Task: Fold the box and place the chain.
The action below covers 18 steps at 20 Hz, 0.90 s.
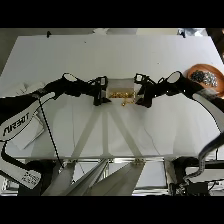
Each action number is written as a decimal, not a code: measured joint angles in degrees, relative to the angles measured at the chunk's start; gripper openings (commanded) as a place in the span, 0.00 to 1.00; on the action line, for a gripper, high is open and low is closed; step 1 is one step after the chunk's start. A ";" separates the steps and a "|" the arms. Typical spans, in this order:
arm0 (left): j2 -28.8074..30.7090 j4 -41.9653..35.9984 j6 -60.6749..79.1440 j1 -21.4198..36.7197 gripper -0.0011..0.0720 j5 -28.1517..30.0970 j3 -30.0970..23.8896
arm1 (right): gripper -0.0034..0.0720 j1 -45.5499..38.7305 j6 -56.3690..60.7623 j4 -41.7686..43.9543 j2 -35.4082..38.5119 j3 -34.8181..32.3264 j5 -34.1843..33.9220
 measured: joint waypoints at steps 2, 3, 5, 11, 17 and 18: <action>0.00 0.00 0.00 0.00 0.46 0.00 0.00 | 0.62 0.81 -0.42 0.79 -0.87 0.00 -1.29; 0.00 0.00 0.00 0.00 0.46 0.00 0.00 | 0.51 1.09 -0.46 0.90 -1.25 0.04 -2.01; 0.00 -0.17 -0.17 0.02 0.46 0.39 0.00 | 0.29 1.49 -0.61 0.68 -1.75 0.07 -3.15; 0.00 0.04 0.02 0.02 0.46 -0.13 0.00 | 0.06 1.92 -0.35 -1.92 -2.34 0.04 -4.09; 0.02 0.07 0.04 0.02 0.46 -0.07 0.00 | 0.06 1.99 0.13 -7.45 -0.87 -0.11 0.39; 0.02 0.07 0.04 0.02 0.46 -0.07 0.00 | 0.06 2.05 0.72 -8.20 -0.22 -0.13 1.53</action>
